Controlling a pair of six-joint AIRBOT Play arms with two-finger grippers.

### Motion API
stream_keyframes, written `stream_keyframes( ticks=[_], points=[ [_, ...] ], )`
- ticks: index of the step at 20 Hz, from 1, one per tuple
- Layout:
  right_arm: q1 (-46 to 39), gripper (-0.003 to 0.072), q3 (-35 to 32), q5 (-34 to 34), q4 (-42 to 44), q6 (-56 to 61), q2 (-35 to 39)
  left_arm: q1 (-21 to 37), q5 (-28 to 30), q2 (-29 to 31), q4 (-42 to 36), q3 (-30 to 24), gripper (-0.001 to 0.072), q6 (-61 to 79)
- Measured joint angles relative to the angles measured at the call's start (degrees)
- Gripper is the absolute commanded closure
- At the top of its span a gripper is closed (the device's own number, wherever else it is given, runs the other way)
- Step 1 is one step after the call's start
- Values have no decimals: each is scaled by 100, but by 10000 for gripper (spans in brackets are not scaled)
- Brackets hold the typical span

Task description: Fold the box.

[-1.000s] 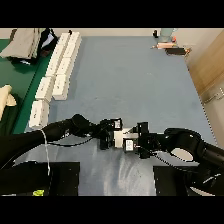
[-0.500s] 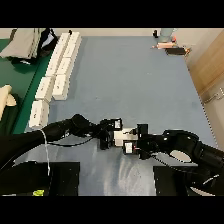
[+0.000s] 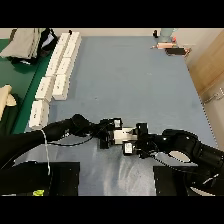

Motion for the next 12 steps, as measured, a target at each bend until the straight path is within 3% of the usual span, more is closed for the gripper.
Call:
stream_keyframes(
  ticks=[12],
  points=[
    [-4,282,-2,-44,-170,-52,391,4,-26,0,2,0,334,9]
  ],
)
